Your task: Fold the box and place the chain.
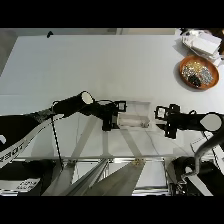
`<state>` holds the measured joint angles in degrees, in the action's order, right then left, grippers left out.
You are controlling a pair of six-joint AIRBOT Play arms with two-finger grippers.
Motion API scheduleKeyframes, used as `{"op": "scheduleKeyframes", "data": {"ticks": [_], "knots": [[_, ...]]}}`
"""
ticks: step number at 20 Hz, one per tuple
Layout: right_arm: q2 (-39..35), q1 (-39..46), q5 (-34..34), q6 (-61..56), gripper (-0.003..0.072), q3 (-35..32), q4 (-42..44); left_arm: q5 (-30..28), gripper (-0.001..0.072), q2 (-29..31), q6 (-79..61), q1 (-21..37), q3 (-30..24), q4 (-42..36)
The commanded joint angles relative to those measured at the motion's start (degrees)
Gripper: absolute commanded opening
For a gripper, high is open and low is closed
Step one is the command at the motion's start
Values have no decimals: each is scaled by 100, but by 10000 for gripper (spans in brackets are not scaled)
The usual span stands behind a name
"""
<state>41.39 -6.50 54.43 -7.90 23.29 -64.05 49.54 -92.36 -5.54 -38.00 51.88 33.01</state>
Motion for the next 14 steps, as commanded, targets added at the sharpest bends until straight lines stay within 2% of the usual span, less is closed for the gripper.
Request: {"op": "scheduleKeyframes", "data": {"ticks": [1,5,14], "knots": [[439,2,-181,713,232,-57,166,-2,134,4,0,4,4,2],[901,-13,-201,1392,233,-57,658,-2,134,4,0,4,4,0],[1362,-424,-573,1440,232,-59,833,0,134,4,0,4,4,2]]}}
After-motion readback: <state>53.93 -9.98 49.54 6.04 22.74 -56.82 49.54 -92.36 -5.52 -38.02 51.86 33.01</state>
